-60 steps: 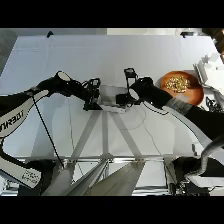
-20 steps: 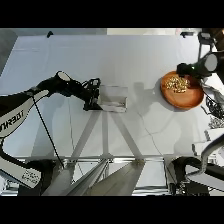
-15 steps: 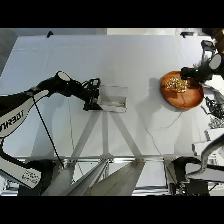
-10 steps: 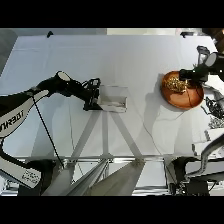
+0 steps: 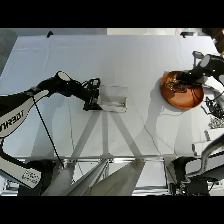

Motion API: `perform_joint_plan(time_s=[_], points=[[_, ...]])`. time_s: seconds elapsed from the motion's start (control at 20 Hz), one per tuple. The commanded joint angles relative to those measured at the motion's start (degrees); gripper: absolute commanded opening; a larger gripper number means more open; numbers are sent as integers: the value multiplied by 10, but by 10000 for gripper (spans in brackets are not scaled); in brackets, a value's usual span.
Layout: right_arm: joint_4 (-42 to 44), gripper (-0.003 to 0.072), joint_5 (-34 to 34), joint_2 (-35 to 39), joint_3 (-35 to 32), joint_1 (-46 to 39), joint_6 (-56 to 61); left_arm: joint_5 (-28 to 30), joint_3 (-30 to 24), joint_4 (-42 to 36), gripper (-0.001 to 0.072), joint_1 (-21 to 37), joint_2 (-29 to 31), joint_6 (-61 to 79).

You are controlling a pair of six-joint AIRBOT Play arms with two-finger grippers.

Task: Fold the box and place the chain.

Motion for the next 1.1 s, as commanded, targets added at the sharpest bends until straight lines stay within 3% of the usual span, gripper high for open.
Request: perform_joint_plan(time_s=[0.0,0.55,0.8,1.05], points=[[1,8,22,4,0,0,-24,0,0,0,390,0,0,0],[9,4,145,173,-9,36,-112,0,0,0,390,0,0,0],[18,4,190,254,-17,129,-111,0,0,0,390,0,0,0],[17,5,220,274,-17,254,-111,0,0,0,390,0,0,0]])
